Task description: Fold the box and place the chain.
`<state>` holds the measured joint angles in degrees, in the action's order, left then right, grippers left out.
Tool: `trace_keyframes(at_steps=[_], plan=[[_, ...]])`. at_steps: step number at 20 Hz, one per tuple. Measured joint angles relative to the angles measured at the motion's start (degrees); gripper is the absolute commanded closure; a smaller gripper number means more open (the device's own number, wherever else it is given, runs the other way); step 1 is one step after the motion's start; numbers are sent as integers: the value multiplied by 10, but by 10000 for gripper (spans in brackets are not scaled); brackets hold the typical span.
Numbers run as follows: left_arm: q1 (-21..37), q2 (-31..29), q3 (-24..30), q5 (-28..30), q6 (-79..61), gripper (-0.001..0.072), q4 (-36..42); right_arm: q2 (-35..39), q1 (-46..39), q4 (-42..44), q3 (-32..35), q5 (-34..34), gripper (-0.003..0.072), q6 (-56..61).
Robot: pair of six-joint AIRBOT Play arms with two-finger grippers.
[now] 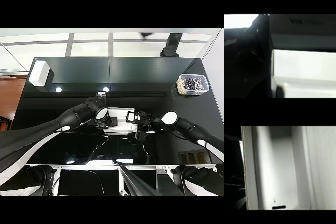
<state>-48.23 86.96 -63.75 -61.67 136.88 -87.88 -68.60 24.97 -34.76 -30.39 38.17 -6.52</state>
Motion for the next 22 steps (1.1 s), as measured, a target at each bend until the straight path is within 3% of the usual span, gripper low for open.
trace_keyframes(at_steps=[7, 15, 17, 18, 19, 21, 22], plan=[[0, 0, 0, -11, -6, 682, -3, 70, 0, -139, 0, 61, -8, 60], [0, 0, 0, -19, -15, 682, 0, 80, 0, -169, 0, 25, -4, 73], [0, 0, 0, -20, -16, 682, 1, 80, 0, -168, 0, 13, 157, 73], [0, 0, 0, -20, -16, 682, 1, 79, 0, -164, 0, 11, 160, 74], [0, 0, 0, -20, -16, 682, 1, 77, 0, -157, 0, 11, 274, 74], [0, 0, 0, -20, -17, 682, 1, 71, 0, -139, 0, 12, 285, 74], [0, 0, 0, -20, -17, 682, 1, 67, 0, -129, 0, 12, 455, 74]])
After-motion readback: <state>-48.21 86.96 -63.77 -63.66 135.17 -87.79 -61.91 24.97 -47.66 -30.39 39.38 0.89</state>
